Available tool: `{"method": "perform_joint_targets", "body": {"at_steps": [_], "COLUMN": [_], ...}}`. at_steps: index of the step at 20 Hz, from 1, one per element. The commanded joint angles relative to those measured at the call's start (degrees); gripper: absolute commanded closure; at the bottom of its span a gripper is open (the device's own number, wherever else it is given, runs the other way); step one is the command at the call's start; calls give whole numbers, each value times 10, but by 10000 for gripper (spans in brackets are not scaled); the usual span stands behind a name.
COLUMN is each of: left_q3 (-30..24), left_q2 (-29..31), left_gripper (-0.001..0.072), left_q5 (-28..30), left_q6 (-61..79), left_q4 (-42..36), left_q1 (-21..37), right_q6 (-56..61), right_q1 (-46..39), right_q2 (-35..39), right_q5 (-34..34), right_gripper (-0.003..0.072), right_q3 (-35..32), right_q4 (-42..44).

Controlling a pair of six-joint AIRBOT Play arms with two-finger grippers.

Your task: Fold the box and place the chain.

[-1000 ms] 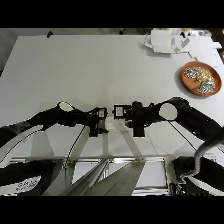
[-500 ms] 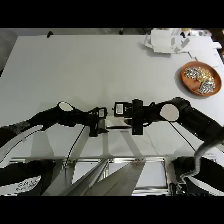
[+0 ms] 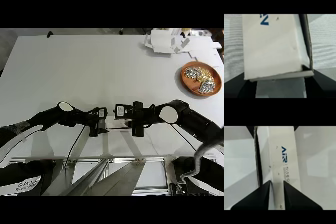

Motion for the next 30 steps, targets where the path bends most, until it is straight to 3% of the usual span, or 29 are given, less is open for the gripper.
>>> {"method": "perform_joint_targets", "body": {"at_steps": [1, 3, 5, 6, 18, 20, 22, 30], "left_q3": [0, 0, 0, 0, 0, 0, 0, 0], "left_q2": [0, 0, 0, 0, 0, 0, 0, 0], "left_gripper": [571, 571, 571, 571, 571, 571, 571, 571], "left_q5": [-1, -1, -1, -1, -1, -1, -1, -1], "left_q6": [0, 0, 0, 0, 0, 0, 0, 0], "left_q4": [0, 0, 0, 0, 0, 0, 0, 0], "left_q1": [0, 0, 0, 0, 0, 0, 0, 0], "right_q6": [0, 0, 0, 0, -2, -2, -2, 0], "right_q1": [0, 0, 0, 0, 0, 0, 0, 0], "right_q2": [0, 0, 0, 0, 43, 42, 39, 27], "right_q5": [6, 17, 18, 17, 17, 17, 16, 14], "right_gripper": [456, 455, 357, 343, 356, 536, 654, 670], "right_q3": [-13, -14, -14, -14, -13, -13, -13, -13], "right_q4": [13, 19, 26, 34, 58, 58, 58, 58]}}
